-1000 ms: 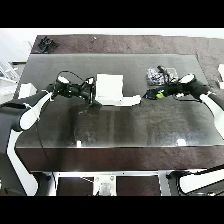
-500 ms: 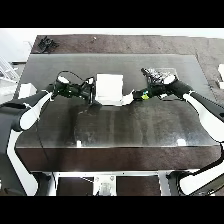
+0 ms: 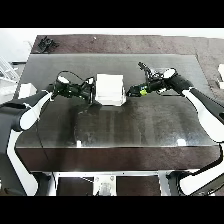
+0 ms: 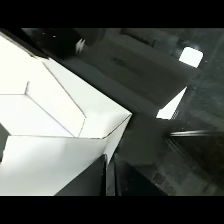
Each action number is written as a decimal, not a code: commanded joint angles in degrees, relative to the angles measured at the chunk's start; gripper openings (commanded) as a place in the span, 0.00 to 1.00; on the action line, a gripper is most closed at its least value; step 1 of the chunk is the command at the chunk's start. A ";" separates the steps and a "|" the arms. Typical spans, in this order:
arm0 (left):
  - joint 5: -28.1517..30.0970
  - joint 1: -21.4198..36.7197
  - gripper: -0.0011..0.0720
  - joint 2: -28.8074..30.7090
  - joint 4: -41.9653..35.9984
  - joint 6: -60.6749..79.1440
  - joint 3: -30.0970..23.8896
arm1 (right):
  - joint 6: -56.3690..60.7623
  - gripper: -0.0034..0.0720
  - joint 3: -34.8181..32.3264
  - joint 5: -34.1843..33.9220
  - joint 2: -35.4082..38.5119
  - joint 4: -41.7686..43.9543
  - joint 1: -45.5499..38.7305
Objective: Fold the box and place the chain.
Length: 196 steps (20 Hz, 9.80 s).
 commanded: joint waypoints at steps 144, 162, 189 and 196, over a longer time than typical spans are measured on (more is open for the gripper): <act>-1.07 0.04 0.75 -0.02 0.00 -0.17 -0.02 | 55.63 0.62 27.61 5.11 4.42 -50.18 19.17; -1.07 0.04 0.75 -0.02 0.00 -0.17 -0.02 | 12.22 0.68 27.36 -11.23 -9.75 -38.27 -8.98; -1.05 0.04 0.75 -0.02 0.00 -0.17 -0.02 | 15.96 0.05 36.24 -4.48 -10.38 -44.02 -6.99; -1.05 0.04 0.75 -0.02 0.00 -0.17 -0.02 | 17.46 0.04 36.24 0.07 8.00 -48.06 -1.44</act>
